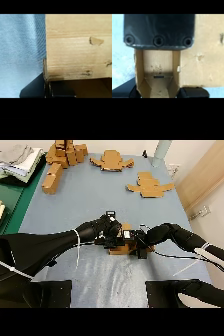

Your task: Fold the box.

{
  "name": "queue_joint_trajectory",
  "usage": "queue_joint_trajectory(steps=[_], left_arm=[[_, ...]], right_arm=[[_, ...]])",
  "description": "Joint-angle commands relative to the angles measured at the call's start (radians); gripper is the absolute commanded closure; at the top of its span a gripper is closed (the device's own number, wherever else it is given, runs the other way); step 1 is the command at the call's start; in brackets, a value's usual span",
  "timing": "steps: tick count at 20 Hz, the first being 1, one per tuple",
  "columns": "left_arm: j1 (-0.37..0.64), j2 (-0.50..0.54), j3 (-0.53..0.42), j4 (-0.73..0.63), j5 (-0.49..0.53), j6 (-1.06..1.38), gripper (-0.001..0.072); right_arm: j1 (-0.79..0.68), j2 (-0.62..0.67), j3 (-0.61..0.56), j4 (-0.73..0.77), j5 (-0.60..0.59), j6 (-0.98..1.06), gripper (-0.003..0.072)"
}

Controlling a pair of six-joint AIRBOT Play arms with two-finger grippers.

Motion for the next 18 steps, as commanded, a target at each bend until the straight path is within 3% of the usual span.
queue_joint_trajectory(steps=[1,2,4,8,11,14,18], left_arm=[[-0.004,-0.003,0.001,-0.01,0.031,0.006,0.0692],[-0.004,-0.002,0.001,-0.017,0.031,0.007,0.0686],[-0.003,-0.002,0.001,-0.025,0.018,-0.006,0.0269],[0.005,-0.002,0.039,-0.042,-0.034,-0.005,0.0273],[0.059,-0.002,0.079,-0.089,-0.154,0.006,0.0273],[0.15,-0.002,0.101,-0.245,-0.234,0.095,0.0273],[0.297,-0.003,0.103,-0.465,-0.24,0.221,0.0273]], right_arm=[[0.0,0.0,0.0,0.0,0.0,-0.002,0.0164],[0.0,0.0,0.0,0.0,0.0,-0.002,0.0164],[0.0,0.0,0.0,0.0,0.0,-0.002,0.0165],[0.0,0.0,0.0,0.0,0.0,-0.002,0.0164],[0.0,0.0,0.0,0.0,0.0,-0.002,0.0164],[0.0,0.0,0.0,0.0,0.0,-0.002,0.0164],[0.0,0.0,0.0,0.0,0.0,-0.002,0.0164]])
